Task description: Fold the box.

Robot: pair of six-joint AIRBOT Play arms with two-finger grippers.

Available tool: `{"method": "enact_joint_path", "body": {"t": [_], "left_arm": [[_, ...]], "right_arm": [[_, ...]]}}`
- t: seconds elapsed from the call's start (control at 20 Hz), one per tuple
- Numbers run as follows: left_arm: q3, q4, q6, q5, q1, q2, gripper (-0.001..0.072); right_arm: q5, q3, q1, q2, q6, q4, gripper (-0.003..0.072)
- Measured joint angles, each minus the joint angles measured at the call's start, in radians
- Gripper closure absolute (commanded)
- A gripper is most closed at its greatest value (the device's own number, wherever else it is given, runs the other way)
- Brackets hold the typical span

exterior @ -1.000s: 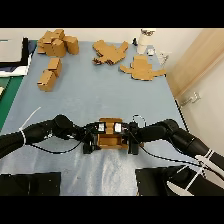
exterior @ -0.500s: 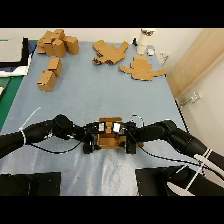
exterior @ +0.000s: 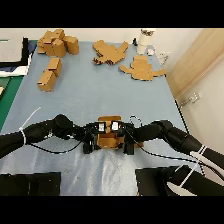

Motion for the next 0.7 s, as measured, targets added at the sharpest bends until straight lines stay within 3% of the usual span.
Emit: {"method": "enact_joint_path", "body": {"t": [0.15, 0.4, 0.45, 0.55, 0.6, 0.7], "left_arm": [[0.0, -0.002, -0.001, -0.002, 0.0, 0.0, 0.0197], [0.0, -0.003, -0.003, 0.001, 0.0, 0.0, 0.0197], [0.0, -0.002, -0.003, 0.001, 0.0, 0.0, 0.0197], [0.0, -0.002, -0.003, 0.001, 0.0, 0.0, 0.0197], [0.0, -0.002, -0.003, 0.0, 0.0, 0.0, 0.0197], [0.0, -0.001, -0.002, 0.001, 0.0, 0.0, 0.0197]], "right_arm": [[-0.048, 0.022, 0.0, 0.016, 0.108, -0.08, 0.0181], [-0.199, 0.096, -0.002, 0.09, 0.537, -0.444, 0.0186], [-0.234, 0.11, -0.002, 0.111, 0.626, -0.518, 0.0281], [-0.301, 0.128, -0.003, 0.152, 0.818, -0.661, 0.0359], [-0.333, 0.134, -0.011, 0.167, 0.93, -0.734, 0.0522], [-0.401, 0.137, -0.049, 0.18, 1.16, -0.835, 0.0633]]}}
